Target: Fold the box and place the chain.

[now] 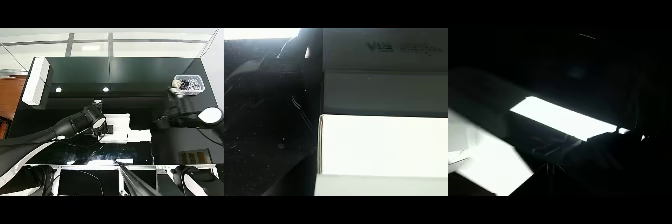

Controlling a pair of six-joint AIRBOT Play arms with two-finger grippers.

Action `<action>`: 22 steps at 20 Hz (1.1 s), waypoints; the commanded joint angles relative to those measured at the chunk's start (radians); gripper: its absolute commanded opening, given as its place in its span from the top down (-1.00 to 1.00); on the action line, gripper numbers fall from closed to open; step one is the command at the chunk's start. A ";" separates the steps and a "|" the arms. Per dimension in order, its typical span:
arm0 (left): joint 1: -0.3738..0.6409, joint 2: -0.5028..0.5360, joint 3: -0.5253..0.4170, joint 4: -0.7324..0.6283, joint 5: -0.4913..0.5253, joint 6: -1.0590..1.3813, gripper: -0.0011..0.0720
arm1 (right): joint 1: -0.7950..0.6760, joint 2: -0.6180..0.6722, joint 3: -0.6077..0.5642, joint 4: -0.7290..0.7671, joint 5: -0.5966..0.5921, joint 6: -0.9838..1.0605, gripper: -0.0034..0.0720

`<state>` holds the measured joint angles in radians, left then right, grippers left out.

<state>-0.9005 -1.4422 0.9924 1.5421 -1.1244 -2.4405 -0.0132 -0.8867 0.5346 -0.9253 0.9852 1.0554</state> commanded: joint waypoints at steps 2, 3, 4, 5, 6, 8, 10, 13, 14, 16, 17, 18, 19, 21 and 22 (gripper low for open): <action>0.000 0.000 0.000 -0.011 -0.004 0.002 0.88 | -0.298 -0.060 -0.052 -0.050 0.159 0.309 0.78; 0.000 0.000 0.000 -0.011 -0.004 0.002 0.88 | -0.290 -0.099 -0.071 -0.003 0.179 0.259 0.78; 0.000 0.000 0.000 -0.011 -0.003 0.002 0.88 | -0.263 -0.145 -0.090 0.047 0.195 0.212 0.78; 0.000 0.000 0.000 -0.015 -0.003 0.002 0.88 | -0.224 -0.193 -0.100 0.087 0.194 0.193 0.78; 0.000 0.000 0.000 -0.014 -0.003 0.002 0.88 | -0.183 -0.237 -0.100 0.127 0.189 0.175 0.78; 0.000 0.000 0.000 -0.014 -0.003 0.002 0.88 | -0.104 -0.315 -0.100 0.279 0.185 0.043 0.78; 0.000 0.000 0.000 -0.014 -0.004 0.002 0.88 | -0.041 -0.367 -0.100 0.417 0.193 -0.066 0.78; 0.000 0.000 0.000 -0.015 -0.005 0.002 0.88 | 0.016 -0.394 -0.098 0.457 0.169 -0.081 0.78; 0.000 0.000 0.000 -0.015 -0.006 0.002 0.88 | 0.024 -0.394 -0.095 0.460 0.180 -0.088 0.77; 0.000 0.000 0.000 -0.014 -0.006 0.002 0.88 | 0.027 -0.393 -0.082 0.473 0.232 -0.121 0.12; 0.000 0.000 0.000 -0.014 -0.006 0.002 0.88 | 0.027 -0.393 -0.072 0.472 0.253 -0.128 -0.32; 0.000 0.000 0.000 -0.014 -0.006 0.002 0.88 | 0.027 -0.393 -0.066 0.472 0.268 -0.137 -0.75; 0.000 0.000 0.000 -0.014 -0.006 0.002 0.88 | 0.027 -0.393 -0.062 0.474 0.270 -0.148 -0.87; 0.000 0.000 0.000 -0.014 -0.006 0.002 0.88 | 0.028 -0.393 -0.061 0.496 0.270 -0.148 -0.87; 0.000 0.000 0.000 -0.014 -0.006 0.002 0.88 | 0.027 -0.393 -0.061 0.499 0.271 -0.153 -0.87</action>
<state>-0.9005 -1.4422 0.9924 1.5272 -1.1336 -2.4382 0.0101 -1.2778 0.4675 -0.4541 1.2362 0.9253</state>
